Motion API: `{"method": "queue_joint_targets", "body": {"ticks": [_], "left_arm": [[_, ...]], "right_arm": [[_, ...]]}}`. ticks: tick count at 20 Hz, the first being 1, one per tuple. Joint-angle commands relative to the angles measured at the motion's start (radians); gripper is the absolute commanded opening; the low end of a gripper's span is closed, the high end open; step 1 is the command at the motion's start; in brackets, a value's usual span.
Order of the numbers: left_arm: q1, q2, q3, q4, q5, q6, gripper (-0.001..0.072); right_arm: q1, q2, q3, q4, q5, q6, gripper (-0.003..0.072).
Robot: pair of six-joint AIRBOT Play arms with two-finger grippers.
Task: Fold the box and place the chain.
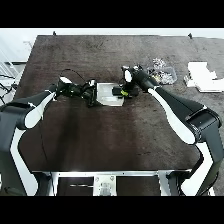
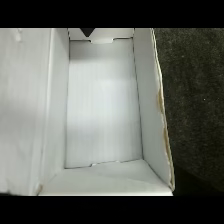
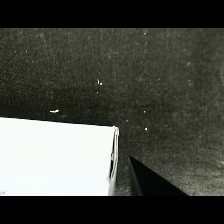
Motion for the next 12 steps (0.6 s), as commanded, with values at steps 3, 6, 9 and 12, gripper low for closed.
{"method": "queue_joint_targets", "body": {"ticks": [3, 6, 9, 12], "left_arm": [[0.001, 0.000, 0.000, 0.000, 0.001, 0.000, 0.0451], [0.001, 0.000, 0.000, 0.001, 0.000, -0.001, 0.0451], [0.001, 0.000, 0.000, 0.001, 0.000, -0.001, 0.0451], [0.001, 0.000, 0.000, 0.001, 0.000, -0.001, 0.0451]], "right_arm": [[0.003, 0.004, 0.005, 0.003, 0.009, 0.003, 0.0409], [0.004, 0.021, 0.005, 0.002, 0.021, -0.002, 0.0431], [0.005, 0.065, 0.005, 0.000, 0.032, -0.043, 0.0450], [0.000, 0.143, 0.005, -0.005, 0.092, -0.138, 0.0450]]}}
